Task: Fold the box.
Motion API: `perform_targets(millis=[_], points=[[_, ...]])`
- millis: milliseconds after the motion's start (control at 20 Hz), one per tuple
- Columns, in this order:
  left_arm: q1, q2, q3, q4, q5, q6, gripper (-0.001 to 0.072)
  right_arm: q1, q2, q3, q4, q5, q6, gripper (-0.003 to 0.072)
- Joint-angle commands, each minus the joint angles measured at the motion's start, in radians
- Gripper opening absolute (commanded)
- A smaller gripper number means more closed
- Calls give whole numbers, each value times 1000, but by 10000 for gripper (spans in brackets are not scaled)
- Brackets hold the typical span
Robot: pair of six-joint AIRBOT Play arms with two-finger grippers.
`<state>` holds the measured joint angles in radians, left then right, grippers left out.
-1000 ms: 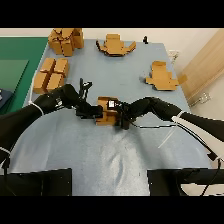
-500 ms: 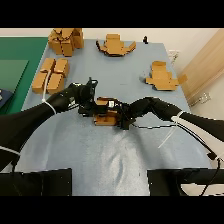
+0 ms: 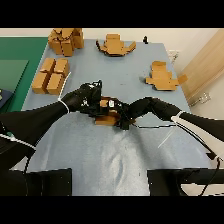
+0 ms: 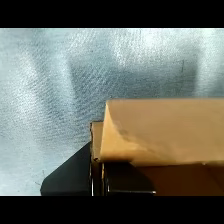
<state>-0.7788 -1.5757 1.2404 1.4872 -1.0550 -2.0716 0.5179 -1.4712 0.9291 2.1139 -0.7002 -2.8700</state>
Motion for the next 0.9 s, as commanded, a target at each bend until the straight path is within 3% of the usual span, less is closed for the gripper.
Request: perform_targets(millis=[0,150,200,250,300,400,450,500,700,750,800,850], points=[[-6,-8,25,8,-15,7,21,1,0,0,-4,-9,-6,159],[-6,-8,45,-2,-10,15,43,1,0,0,-4,-16,-6,159],[-6,-8,48,-2,-10,14,336,1,0,0,-4,-16,-6,159],[-6,-9,48,0,-11,10,477,1,0,0,-4,-17,-6,159],[-6,-10,48,0,-16,11,478,1,0,0,-4,-17,-6,159],[-6,-15,47,9,-31,11,477,1,0,0,-4,-17,-6,159],[-6,-21,47,14,-39,10,425,1,1,0,-4,-17,-6,159],[-5,-31,47,16,-47,11,300,1,2,0,-4,-16,-6,160],[-5,-75,48,15,-91,11,300,1,2,0,-4,-21,-6,159],[-5,-80,48,15,-95,11,220,1,2,0,-4,-20,-6,159],[-5,-80,48,14,-91,13,21,1,2,0,-4,-21,-6,159],[-5,-80,51,13,-89,12,20,1,2,0,-4,-21,-6,159]])
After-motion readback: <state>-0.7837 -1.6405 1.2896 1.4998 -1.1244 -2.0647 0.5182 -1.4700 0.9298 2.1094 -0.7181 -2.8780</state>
